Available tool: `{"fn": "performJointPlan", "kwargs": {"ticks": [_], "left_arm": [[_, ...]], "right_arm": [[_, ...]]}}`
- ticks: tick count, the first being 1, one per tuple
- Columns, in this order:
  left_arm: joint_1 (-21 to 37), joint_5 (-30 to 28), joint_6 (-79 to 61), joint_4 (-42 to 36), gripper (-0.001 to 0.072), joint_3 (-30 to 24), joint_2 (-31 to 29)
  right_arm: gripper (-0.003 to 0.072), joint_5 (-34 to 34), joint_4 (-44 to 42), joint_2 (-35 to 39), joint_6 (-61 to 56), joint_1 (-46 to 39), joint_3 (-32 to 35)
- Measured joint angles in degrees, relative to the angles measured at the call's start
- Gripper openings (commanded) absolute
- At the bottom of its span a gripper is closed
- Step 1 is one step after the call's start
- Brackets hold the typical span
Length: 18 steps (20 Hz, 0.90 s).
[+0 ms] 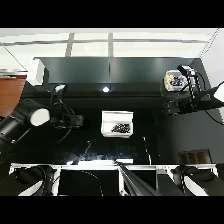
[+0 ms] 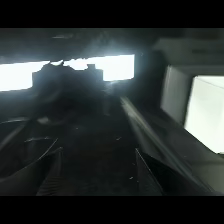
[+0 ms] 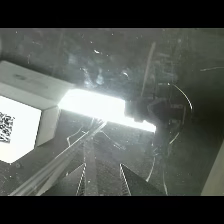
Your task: Fold the box and place the chain.
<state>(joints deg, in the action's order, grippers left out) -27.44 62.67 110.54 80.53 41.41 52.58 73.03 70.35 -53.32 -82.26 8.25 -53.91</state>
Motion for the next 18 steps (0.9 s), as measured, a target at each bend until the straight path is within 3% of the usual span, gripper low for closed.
{"fn": "performJointPlan", "kwargs": {"ticks": [2,3,4,10,15,18], "left_arm": [[4.2,-2.3,-18.3,-9.7,0.0528,-2.4,-1.2],[5.4,-2.6,-28.1,-13.3,0.0644,-3.1,-1.4],[6.1,-3.4,-39.0,-16.5,0.071,-3.7,-1.5],[5.4,-6.8,-87.9,-23.9,0.0711,-5.2,2.6],[4.9,-8.2,-105.3,-28.5,0.0711,-5.0,11.0],[4.8,-8.9,-113.4,-35.3,0.071,-4.7,15.7]], "right_arm": [[0.0245,0.2,-0.1,0.0,0.0,0.0,0.0],[0.0245,0.4,-0.1,0.0,0.0,0.0,0.0],[0.0245,0.6,-0.2,0.0,0.0,0.0,0.0],[0.0245,1.5,-0.6,0.0,-0.3,0.0,0.0],[0.0245,2.6,-2.8,0.0,-1.2,0.0,0.0],[0.0245,2.7,-3.5,0.0,-1.4,0.0,0.0]]}}
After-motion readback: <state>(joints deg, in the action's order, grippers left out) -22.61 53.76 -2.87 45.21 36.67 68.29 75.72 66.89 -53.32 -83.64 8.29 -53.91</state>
